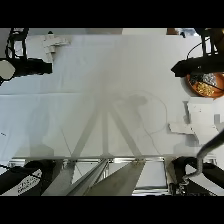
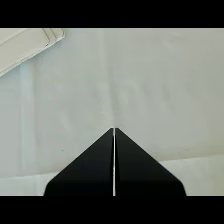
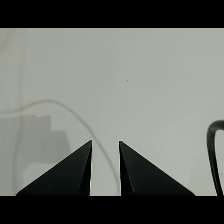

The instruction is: Fold the box and place the chain.

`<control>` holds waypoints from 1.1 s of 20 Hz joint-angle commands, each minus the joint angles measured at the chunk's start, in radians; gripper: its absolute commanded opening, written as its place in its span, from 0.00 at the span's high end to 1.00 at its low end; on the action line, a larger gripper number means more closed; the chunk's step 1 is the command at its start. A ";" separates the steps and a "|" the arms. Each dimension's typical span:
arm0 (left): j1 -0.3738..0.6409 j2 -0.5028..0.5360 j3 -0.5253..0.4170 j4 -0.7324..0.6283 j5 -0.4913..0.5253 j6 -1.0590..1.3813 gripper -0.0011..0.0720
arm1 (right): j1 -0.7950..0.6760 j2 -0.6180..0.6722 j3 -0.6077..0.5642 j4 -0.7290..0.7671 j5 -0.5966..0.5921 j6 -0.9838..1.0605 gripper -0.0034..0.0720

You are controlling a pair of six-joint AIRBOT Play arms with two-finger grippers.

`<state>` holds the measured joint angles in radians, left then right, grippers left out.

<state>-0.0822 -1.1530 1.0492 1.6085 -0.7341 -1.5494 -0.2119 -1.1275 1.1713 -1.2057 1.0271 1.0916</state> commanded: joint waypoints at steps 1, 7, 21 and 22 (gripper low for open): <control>0.001 -0.001 0.000 0.000 0.000 0.000 0.97 | 0.000 0.002 0.031 -0.052 -0.032 0.029 0.70; 0.001 -0.001 0.000 0.000 0.000 0.000 0.97 | -0.089 0.002 0.215 -0.304 -0.066 0.232 0.70; 0.001 -0.001 0.000 0.000 0.000 0.000 0.97 | -0.607 -0.156 0.224 -0.468 0.260 0.065 0.50; 0.001 -0.001 0.000 0.000 0.000 0.000 0.97 | -0.623 -0.183 0.224 -0.473 0.275 0.048 0.50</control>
